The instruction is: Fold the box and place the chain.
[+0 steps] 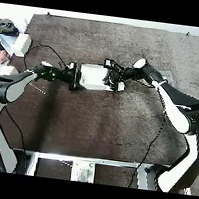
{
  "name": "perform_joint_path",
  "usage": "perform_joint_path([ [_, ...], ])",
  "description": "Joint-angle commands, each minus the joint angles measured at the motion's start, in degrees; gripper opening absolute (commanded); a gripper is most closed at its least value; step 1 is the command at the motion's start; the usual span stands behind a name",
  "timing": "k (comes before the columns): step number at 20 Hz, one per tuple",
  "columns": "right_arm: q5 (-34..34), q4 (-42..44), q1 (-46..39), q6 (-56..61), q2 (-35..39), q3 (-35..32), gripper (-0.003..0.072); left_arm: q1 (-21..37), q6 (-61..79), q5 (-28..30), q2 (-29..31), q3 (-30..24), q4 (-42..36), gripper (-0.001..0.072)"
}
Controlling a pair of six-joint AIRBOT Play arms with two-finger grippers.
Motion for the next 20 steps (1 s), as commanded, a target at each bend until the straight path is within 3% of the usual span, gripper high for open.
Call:
perform_joint_path([
  [1,-0.4,0.3,0.1,0.0,-0.3,0.0,0.0344,0.0,0.0,0.0,0.0,0.0,0.0,0.0286],
  [2,-0.5,0.4,0.1,0.0,-0.3,0.0,0.0423,0.0,0.0,0.0,0.0,0.0,0.0,0.0286],
  [6,-0.3,0.5,0.1,-1.6,-0.6,0.0,0.0423,0.0,0.0,0.0,0.0,0.0,0.0,0.0286],
  [7,-0.4,0.6,0.1,-1.7,-0.7,0.0,0.0551,0.0,0.0,0.0,0.0,0.0,0.0,0.0285],
  [8,-0.4,0.8,0.1,-1.7,-0.7,0.0,0.0599,0.0,0.0,0.0,0.0,0.0,0.0,0.0286],
  [14,-0.4,0.3,0.0,-1.3,-0.6,0.0,0.0599,0.0,0.0,0.0,0.0,0.0,0.0,0.0286],
  [15,-0.4,0.3,-0.1,-0.8,-0.6,0.0,0.0585,0.0,0.0,0.0,0.0,0.0,0.0,0.0285],
  [16,-0.4,-0.6,-0.2,1.9,-0.3,0.0,0.0445,0.0,0.0,0.0,0.0,0.0,0.0,0.0286],
  [18,-0.3,-7.3,-0.7,8.6,1.4,0.0,0.0254,0.0,0.0,0.0,0.0,0.0,0.0,0.0286],
  [20,-0.3,-15.2,-1.7,14.8,3.4,0.0,0.0211,0.0,0.0,0.0,0.0,0.0,0.0,0.0286],
])
